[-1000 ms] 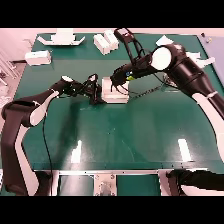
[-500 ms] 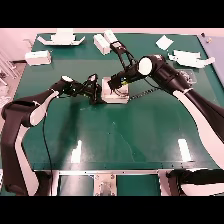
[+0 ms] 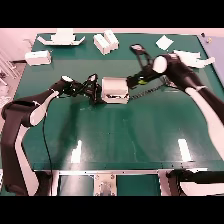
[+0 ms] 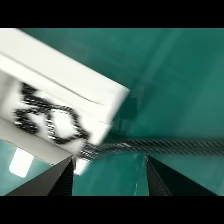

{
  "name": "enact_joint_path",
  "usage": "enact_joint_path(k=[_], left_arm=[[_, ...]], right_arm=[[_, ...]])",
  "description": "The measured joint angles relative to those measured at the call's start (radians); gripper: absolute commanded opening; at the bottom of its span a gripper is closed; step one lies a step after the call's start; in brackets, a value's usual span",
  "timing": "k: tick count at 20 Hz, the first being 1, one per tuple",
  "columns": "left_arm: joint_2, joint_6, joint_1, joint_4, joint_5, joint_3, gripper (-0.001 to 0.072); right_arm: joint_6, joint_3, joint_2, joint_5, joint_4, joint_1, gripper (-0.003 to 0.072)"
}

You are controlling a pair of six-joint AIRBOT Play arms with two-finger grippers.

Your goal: Fold the box and place the chain.

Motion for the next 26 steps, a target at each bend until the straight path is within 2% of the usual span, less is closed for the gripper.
enact_joint_path(k=[4, 6, 12, 19, 24, 26], left_arm=[[0.000, 0.000, 0.000, 0.000, 0.000, 0.000, 0.0477], [0.000, 0.000, 0.000, 0.000, 0.000, 0.000, 0.0477], [0.000, 0.000, 0.000, 0.000, 0.000, 0.000, 0.0477], [0.000, 0.000, 0.000, 0.000, 0.000, 0.000, 0.0477], [0.000, 0.000, 0.000, 0.000, 0.000, 0.000, 0.0477], [0.000, 0.000, 0.000, 0.000, 0.000, 0.000, 0.0477]], right_arm=[[0.116, -0.199, 0.107, -0.098, -0.027, -0.159, 0.0519], [0.180, -0.292, 0.132, -0.164, -0.029, -0.227, 0.0563], [0.323, -0.455, 0.124, -0.491, -0.028, -0.351, 0.0600], [0.384, -0.467, -0.038, -0.786, 0.118, -0.396, 0.0600], [0.391, -0.369, -0.157, -0.866, 0.187, -0.398, 0.0593], [0.395, -0.330, -0.193, -0.874, 0.206, -0.398, 0.0529]])
